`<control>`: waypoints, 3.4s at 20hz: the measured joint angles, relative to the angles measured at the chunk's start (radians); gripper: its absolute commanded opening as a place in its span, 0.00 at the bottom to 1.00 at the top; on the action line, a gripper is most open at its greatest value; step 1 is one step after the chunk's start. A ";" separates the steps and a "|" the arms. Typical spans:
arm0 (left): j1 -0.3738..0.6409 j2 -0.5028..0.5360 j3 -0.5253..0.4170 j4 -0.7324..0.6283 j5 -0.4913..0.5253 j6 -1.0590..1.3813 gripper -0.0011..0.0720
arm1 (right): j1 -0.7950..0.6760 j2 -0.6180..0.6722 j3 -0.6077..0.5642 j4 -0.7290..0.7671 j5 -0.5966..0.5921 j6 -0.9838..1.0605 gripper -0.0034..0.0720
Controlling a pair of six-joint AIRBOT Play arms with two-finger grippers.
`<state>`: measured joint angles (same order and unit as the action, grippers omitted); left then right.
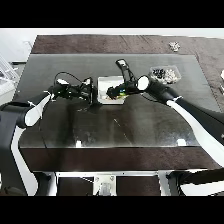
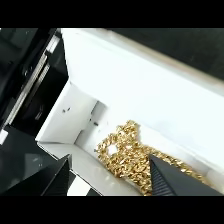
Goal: Fold the box and place the chain.
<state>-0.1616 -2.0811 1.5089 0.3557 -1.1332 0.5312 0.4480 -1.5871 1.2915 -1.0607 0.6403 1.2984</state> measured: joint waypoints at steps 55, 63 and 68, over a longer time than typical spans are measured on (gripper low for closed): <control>0.000 0.000 0.000 0.000 0.000 0.000 0.76 | -0.317 0.087 -0.046 0.095 -0.437 0.035 0.05; 0.000 0.000 0.000 0.000 0.000 0.000 0.76 | -0.152 0.352 -0.045 -0.012 -0.437 0.026 0.05; 0.000 0.000 0.000 0.000 0.000 0.000 0.76 | -0.027 0.454 -0.045 -0.075 -0.438 0.025 0.05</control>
<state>-0.1616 -2.0811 1.5089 0.3553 -1.1332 0.5312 0.4213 -1.1336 1.2465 -1.1355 0.2020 1.3231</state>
